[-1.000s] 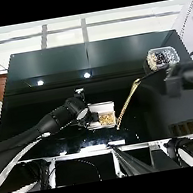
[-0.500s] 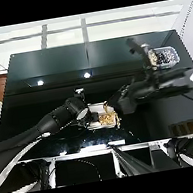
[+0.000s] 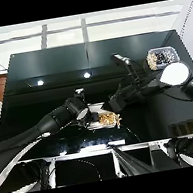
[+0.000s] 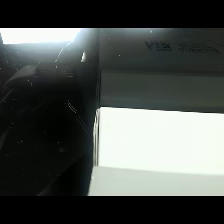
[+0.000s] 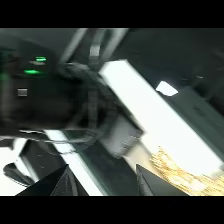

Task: Fold the box and place the chain.

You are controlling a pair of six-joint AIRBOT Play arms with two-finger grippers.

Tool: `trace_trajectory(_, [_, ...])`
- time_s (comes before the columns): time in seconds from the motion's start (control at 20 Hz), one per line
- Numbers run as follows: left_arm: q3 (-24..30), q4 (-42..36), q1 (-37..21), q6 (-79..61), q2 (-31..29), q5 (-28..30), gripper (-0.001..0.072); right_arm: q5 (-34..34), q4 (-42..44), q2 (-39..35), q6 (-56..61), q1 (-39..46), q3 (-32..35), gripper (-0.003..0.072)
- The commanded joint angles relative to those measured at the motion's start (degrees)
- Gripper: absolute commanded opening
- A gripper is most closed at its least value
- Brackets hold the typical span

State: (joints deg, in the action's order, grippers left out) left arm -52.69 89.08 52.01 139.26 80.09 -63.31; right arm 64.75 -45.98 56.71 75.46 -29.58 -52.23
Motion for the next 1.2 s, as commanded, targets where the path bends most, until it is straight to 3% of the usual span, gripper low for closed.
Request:
trace_trajectory(0.0, [0.0,0.0,0.0,0.0,0.0,0.0,0.0033,8.2,-3.9,-3.3,-3.2,9.7,0.0,0.0493])
trace_trajectory(0.15, [0.0,0.0,0.0,0.0,0.0,0.0,0.0033,11.0,-9.1,-10.3,-10.6,18.9,3.9,0.0493])
trace_trajectory(0.3, [0.0,0.0,0.0,0.0,0.0,0.0,0.0033,0.0,-6.9,-15.6,-16.3,21.0,18.3,0.0496])
trace_trajectory(0.4, [0.0,0.0,0.0,0.0,0.0,0.0,0.0033,-10.2,-7.7,-15.3,-18.7,18.7,27.1,0.0715])
trace_trajectory(0.5, [0.0,0.0,0.0,0.0,0.0,0.0,0.0033,-17.2,-10.3,-15.3,-26.7,14.3,32.2,0.0715])
trace_trajectory(0.7, [0.0,0.0,0.0,0.0,0.0,-0.1,0.0033,-21.6,-8.7,-14.5,-55.8,4.7,36.1,0.0714])
trace_trajectory(0.85, [0.0,0.0,0.0,0.0,0.0,-0.1,0.0033,-22.2,-1.9,-10.3,-62.1,3.6,36.1,0.0715])
trace_trajectory(1.05, [0.0,0.0,0.0,0.0,0.0,-0.4,0.0033,-23.3,10.9,-6.3,-78.7,3.6,36.1,0.0715])
trace_trajectory(1.15, [0.0,0.0,0.1,0.0,0.0,-0.4,0.0033,-23.5,11.9,-4.2,-82.7,3.6,36.1,0.0714])
